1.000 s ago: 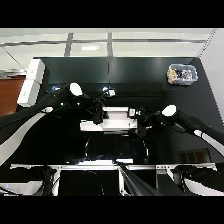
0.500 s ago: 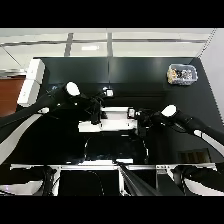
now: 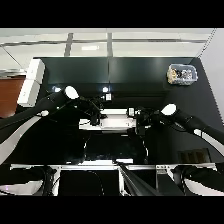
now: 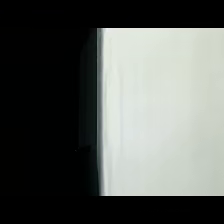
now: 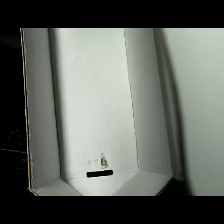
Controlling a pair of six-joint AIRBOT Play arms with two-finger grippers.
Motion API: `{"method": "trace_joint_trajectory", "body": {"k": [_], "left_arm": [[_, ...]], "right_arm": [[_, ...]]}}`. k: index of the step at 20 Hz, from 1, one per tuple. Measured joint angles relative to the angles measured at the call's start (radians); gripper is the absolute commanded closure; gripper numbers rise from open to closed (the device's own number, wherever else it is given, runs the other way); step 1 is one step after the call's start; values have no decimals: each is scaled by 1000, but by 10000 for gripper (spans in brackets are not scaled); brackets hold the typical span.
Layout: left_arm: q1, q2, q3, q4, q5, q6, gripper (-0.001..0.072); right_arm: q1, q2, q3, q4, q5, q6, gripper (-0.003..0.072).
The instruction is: Fold the box and place the chain.
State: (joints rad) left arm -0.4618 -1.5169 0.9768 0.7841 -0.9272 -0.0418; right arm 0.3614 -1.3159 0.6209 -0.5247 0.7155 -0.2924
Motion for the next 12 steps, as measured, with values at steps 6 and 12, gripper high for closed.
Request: {"method": "trace_joint_trajectory", "body": {"k": [6,12], "left_arm": [[-1,-3,-1,-21,4,13,687],[0,-3,-1,-26,4,16,687]], "right_arm": [[2,-11,2,31,4,-10,16],[16,-19,8,17,1,5,16]]}}
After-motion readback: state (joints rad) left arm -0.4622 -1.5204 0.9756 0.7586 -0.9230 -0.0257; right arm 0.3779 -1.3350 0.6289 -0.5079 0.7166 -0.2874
